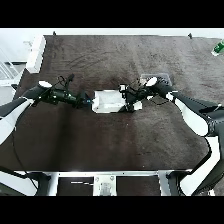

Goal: Fold the box and place the chain.

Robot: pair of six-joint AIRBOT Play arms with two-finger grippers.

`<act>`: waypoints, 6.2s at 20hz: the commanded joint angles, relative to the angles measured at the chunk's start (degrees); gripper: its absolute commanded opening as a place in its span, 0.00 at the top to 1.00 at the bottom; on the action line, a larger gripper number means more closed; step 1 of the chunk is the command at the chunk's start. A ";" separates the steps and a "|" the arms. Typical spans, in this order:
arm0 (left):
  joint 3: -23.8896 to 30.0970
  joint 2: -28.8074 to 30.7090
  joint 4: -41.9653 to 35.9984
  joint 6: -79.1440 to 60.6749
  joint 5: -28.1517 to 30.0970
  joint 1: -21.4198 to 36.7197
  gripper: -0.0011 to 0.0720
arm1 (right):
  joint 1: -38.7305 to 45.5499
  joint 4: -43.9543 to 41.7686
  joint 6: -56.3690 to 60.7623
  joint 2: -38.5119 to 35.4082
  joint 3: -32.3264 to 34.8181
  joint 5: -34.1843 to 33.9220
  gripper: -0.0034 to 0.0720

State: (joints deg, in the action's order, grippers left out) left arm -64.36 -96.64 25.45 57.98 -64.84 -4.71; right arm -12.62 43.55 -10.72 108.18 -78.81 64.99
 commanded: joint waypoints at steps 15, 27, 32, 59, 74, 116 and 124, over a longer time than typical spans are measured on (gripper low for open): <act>-4.13 0.04 6.32 7.13 1.88 -5.20 0.49 | -0.04 0.00 0.00 0.04 0.02 0.02 0.30; -13.11 0.04 27.93 26.18 2.78 -13.00 0.50 | -0.04 0.00 0.00 0.04 0.02 0.02 0.30; -16.06 0.02 35.21 33.83 3.85 -16.98 0.50 | -0.04 0.00 0.00 0.04 0.02 0.02 0.30; -28.11 -7.85 57.83 55.32 -7.50 -26.10 0.57 | -0.04 0.00 0.00 0.04 0.02 0.02 0.30; -33.83 -10.97 64.61 61.61 -10.99 -27.39 0.59 | -0.04 0.00 0.00 0.04 0.02 0.02 0.30; -52.87 -2.93 79.45 47.43 -36.94 -27.67 0.55 | -0.04 0.00 0.00 0.04 0.02 0.02 0.30; -50.62 2.99 81.96 43.30 -32.98 -27.67 0.55 | -0.04 0.00 0.00 0.04 0.02 0.02 0.30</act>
State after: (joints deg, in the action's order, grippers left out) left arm -115.15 -94.76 106.19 102.45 -98.78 -32.40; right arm -12.62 43.57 -10.72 108.18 -78.81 65.01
